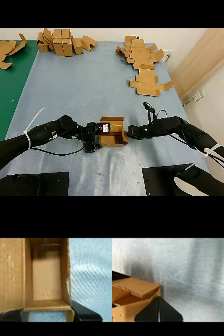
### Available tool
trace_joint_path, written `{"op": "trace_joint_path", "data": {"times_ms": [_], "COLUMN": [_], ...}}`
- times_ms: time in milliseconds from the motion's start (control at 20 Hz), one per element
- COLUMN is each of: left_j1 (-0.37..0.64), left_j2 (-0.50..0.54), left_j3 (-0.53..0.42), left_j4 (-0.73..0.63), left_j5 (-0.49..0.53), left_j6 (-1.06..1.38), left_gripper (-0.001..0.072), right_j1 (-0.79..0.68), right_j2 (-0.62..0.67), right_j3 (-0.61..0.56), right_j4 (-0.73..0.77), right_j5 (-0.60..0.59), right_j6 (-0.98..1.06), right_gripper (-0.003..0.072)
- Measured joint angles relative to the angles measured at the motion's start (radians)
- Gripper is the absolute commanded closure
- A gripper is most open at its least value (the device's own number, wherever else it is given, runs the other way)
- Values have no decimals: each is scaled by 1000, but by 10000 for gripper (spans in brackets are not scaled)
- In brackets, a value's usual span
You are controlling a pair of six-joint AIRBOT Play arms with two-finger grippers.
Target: Fold the box.
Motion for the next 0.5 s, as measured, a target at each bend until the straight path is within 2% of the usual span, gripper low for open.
{"op": "trace_joint_path", "data": {"times_ms": [50,500], "left_j1": [0,0], "left_j2": [0,0], "left_j3": [0,0], "left_j4": [0,0], "left_j5": [0,0], "left_j6": [0,0], "left_gripper": [242,243], "right_j1": [3,6], "right_j2": [0,0], "right_j3": [4,16], "right_j4": [0,-10], "right_j5": [-1,-9], "right_j6": [0,20], "right_gripper": [524,523]}}
